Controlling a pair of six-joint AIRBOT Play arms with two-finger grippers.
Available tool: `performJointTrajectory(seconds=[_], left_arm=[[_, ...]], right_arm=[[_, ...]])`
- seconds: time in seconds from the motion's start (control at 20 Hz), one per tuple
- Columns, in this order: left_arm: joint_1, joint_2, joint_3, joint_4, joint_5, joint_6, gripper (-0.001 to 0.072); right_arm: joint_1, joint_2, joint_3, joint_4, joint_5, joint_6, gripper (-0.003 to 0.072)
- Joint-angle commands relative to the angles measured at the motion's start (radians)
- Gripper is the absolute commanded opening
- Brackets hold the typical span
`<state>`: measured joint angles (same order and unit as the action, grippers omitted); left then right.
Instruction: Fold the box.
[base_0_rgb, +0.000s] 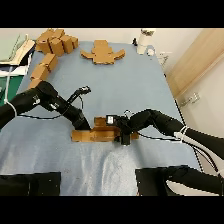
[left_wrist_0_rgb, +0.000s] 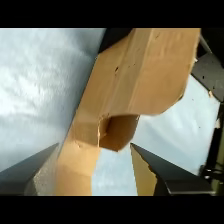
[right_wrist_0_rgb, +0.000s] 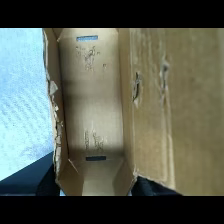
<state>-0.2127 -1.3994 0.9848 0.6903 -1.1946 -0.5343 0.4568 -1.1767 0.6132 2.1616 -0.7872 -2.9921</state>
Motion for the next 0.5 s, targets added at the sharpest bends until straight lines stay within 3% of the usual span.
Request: performJointTrajectory(seconds=[0.0, 0.05, 0.2, 0.35, 0.45], left_arm=[[-0.009, 0.035, 0.001, 0.087, -0.150, -0.326, 0.0311], [-0.023, 0.035, 0.000, 0.085, -0.196, -0.365, 0.0022], [-0.108, 0.035, -0.001, -0.045, -0.213, -0.485, 0.0013], [-0.174, 0.035, 0.010, -0.172, -0.061, -0.481, 0.0013], [-0.164, 0.034, 0.013, -0.238, 0.037, -0.486, 0.0013]], right_arm=[[-0.001, 0.000, 0.000, -0.001, 0.000, 0.000, 0.0519], [-0.001, 0.000, 0.000, -0.001, 0.000, 0.000, 0.0519], [-0.001, 0.000, 0.000, -0.003, 0.000, 0.000, 0.0519], [-0.001, 0.000, 0.000, -0.004, 0.000, 0.000, 0.0519], [-0.001, 0.000, 0.000, -0.004, 0.000, 0.000, 0.0520]])
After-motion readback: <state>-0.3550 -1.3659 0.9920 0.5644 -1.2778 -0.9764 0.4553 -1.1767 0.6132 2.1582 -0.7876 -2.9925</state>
